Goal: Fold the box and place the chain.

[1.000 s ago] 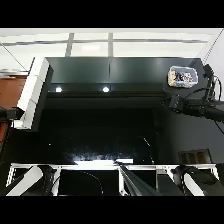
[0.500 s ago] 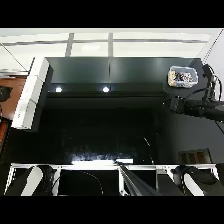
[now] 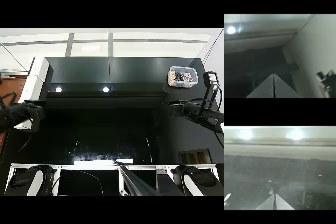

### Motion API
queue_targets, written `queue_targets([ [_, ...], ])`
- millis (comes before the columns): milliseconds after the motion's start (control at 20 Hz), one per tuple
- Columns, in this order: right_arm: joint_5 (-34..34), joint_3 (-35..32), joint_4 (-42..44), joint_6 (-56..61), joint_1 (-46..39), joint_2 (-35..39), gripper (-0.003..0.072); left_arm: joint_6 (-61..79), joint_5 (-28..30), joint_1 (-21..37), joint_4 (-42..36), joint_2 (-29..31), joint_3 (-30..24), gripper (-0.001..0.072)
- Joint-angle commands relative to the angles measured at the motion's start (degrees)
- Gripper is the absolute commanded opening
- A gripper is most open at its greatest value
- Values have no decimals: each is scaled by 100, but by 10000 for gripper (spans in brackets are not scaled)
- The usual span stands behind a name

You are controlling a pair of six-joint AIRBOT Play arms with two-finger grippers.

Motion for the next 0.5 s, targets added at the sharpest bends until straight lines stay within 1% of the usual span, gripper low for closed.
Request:
queue_targets([
  [0, -313, -98, -601, 295, 24, 66, 39, -1167, 450, -645, 1447, 291, -328, 21],
  [150, 48, -98, -516, 304, 24, 66, 38, -1165, 769, -743, 1545, 179, -315, 22],
  [350, 85, -98, -518, 304, 24, 66, 37, -1167, 824, -743, 1971, -251, -120, 22],
  [450, 87, -98, -520, 304, 22, 66, 37, -1169, 879, -743, 1910, -417, -13, 25],
])
